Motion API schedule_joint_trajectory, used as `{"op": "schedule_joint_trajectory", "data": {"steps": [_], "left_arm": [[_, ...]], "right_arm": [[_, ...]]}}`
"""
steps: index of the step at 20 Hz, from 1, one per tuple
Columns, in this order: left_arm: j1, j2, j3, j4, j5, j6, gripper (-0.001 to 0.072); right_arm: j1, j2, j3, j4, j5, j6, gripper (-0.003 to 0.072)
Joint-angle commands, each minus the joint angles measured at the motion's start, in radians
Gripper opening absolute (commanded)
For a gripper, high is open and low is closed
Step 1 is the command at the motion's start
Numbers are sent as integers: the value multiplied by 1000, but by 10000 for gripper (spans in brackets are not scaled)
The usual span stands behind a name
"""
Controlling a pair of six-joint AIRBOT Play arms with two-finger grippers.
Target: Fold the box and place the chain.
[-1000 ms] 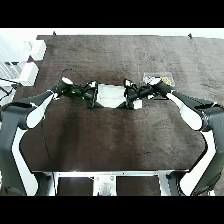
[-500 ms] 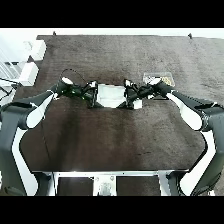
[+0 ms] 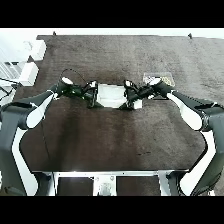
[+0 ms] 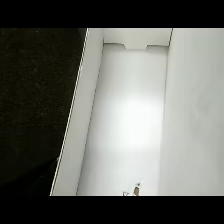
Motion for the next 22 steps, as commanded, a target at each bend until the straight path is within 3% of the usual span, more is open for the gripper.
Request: {"op": "schedule_joint_trajectory", "data": {"steps": [1,9,12,13,15,17,19,22], "left_arm": [[1,-1,1,1,33,-2,310],[1,-1,1,1,34,-3,309],[1,-1,1,1,33,-7,309],[1,-1,1,1,32,-9,309],[1,-1,1,1,32,-9,309],[1,-1,1,2,32,-10,309],[1,-1,1,2,29,-11,309],[1,-1,1,2,23,-11,309]], "right_arm": [[-26,20,2,-32,50,17,720],[-195,179,1,-86,75,164,720],[-215,213,1,-9,198,184,714],[-205,215,1,16,246,185,647],[-163,215,-3,46,312,185,215],[-105,214,-18,77,314,185,18],[-40,210,-39,94,242,185,18],[27,207,-46,109,18,185,17]]}}
